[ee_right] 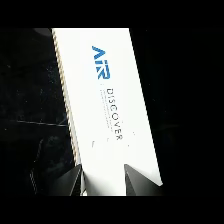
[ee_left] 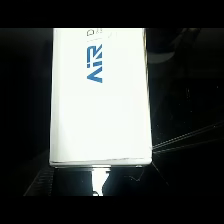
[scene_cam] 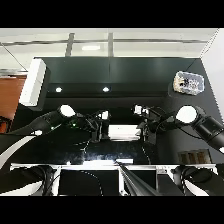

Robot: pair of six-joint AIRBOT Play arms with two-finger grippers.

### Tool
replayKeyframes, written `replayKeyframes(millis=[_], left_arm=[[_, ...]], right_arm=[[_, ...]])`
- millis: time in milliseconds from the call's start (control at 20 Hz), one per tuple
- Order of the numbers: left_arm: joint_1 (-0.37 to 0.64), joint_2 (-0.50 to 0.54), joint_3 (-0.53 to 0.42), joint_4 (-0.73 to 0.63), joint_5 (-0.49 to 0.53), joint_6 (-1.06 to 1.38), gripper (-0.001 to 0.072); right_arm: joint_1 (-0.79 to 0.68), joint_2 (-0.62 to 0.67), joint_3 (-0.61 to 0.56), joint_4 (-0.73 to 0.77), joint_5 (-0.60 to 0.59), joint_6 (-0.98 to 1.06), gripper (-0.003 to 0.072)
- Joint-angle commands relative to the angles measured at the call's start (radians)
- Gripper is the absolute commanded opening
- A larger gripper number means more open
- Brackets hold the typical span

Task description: Fold the box and place the chain.

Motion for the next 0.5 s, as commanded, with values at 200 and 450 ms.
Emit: replayKeyframes(millis=[200, 450], left_arm=[[0.000, 0.000, -0.001, 0.000, 0.000, 0.000, 0.0408], [0.000, 0.000, -0.001, -0.001, 0.000, 0.000, 0.0408]], right_arm=[[0.000, 0.000, 0.000, -0.006, 0.012, 0.031, 0.0333], [0.000, -0.002, 0.000, -0.007, 0.008, 0.031, 0.0333]])
